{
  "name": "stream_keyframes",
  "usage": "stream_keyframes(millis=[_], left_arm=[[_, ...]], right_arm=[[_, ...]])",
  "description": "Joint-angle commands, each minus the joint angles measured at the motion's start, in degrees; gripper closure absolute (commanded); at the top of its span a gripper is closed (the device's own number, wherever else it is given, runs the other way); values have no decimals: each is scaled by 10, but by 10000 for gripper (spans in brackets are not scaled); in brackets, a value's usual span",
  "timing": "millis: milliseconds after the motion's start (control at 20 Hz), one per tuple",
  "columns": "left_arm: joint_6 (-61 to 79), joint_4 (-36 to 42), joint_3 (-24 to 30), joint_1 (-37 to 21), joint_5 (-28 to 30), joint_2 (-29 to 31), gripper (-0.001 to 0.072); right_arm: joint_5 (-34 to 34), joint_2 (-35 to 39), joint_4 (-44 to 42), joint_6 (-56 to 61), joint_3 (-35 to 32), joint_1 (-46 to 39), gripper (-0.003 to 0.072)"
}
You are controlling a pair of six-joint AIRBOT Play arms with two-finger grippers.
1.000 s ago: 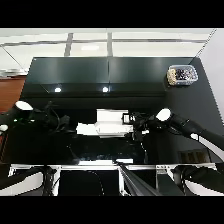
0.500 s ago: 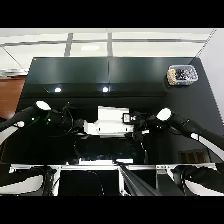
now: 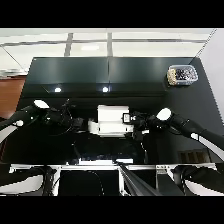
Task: Fold the box and place the chain.
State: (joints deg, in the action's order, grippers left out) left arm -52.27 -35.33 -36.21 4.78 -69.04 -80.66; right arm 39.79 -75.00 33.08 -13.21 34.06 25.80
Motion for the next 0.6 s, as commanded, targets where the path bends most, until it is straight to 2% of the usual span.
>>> stream_keyframes(millis=[0,250,550], left_arm=[[30,-4,0,-2,14,-1,2],[30,24,-14,-1,3,-1,2],[28,35,-61,14,-68,-1,3]], right_arm=[[0,0,0,0,0,0,248],[0,0,0,0,0,0,247],[0,0,0,0,0,0,247]])
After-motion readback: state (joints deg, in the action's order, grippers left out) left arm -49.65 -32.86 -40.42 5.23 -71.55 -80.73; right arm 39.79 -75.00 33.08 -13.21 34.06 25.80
